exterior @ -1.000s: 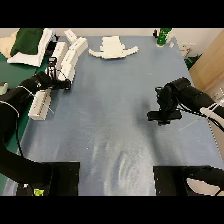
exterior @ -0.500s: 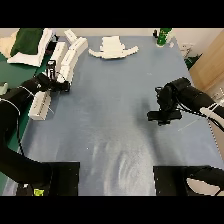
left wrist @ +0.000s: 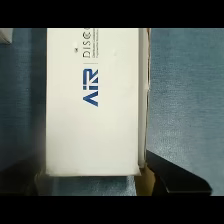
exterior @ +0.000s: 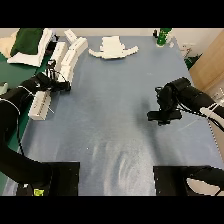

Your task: Fold the box.

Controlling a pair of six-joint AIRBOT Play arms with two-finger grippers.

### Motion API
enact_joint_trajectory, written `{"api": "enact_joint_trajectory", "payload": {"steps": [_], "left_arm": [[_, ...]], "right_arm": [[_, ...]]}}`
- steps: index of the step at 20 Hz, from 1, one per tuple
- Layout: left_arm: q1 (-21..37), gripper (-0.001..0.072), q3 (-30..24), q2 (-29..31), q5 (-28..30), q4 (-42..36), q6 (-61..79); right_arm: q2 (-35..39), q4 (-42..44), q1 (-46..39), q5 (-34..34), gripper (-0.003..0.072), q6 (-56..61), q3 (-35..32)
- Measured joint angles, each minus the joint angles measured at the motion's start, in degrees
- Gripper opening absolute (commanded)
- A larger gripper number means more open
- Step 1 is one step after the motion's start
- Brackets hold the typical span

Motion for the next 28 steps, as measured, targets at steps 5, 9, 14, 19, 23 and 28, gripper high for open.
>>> {"api": "enact_joint_trajectory", "payload": {"steps": [5,9,14,19,23,28], "left_arm": [[0.1,0.0696,1.6,2.7,-7.2,1.9,-0.3],[0.3,0.0695,5.1,8.0,-18.6,7.6,-2.6],[0.0,0.0014,11.0,16.6,-36.2,9.2,-7.7],[-6.5,0.0013,11.3,24.7,-42.8,6.1,-8.7],[-17.5,0.0015,7.4,28.0,-43.7,5.3,-11.1],[-28.3,0.0015,2.6,28.9,-39.5,5.0,-14.0]], "right_arm": [[0.0,0.0,0.0,0.0,0.0007,0.0,0.0],[0.0,0.0,0.0,0.0,0.0007,0.0,0.0],[0.0,0.0,0.0,0.0,0.0007,0.0,0.0],[0.0,0.0,0.0,0.0,0.0007,0.0,0.0],[0.0,0.0,0.0,0.0,0.0007,0.0,0.0],[0.0,0.0,0.0,0.0,0.0007,0.0,0.0]]}}
